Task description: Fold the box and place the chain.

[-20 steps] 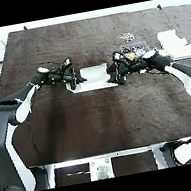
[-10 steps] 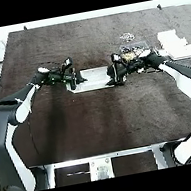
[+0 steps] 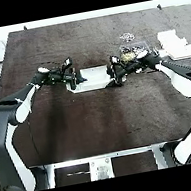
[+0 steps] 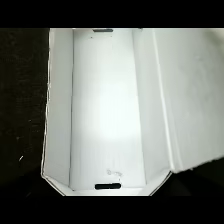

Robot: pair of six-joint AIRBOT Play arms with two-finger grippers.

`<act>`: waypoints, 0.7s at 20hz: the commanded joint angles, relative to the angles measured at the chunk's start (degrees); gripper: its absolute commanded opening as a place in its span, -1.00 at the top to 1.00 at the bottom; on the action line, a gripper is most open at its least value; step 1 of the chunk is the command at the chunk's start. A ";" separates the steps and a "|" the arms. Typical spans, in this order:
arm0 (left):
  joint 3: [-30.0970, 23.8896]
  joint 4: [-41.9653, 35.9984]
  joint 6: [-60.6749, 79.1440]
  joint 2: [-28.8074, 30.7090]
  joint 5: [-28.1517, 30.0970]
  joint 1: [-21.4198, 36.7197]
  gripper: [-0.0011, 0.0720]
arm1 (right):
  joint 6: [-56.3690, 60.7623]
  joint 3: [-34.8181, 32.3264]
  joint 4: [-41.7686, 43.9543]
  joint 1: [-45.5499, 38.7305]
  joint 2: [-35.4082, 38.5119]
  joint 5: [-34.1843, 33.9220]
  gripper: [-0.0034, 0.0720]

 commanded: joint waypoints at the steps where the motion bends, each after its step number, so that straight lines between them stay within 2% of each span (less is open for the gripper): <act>1: 0.04 0.02 0.02 -0.04 -0.02 0.02 0.92 | -0.66 1.07 0.15 0.11 -0.70 0.15 -1.00; 14: 0.04 0.02 0.02 -0.04 -0.02 0.02 0.92 | -1.51 3.45 -1.42 1.40 -3.19 0.11 -0.97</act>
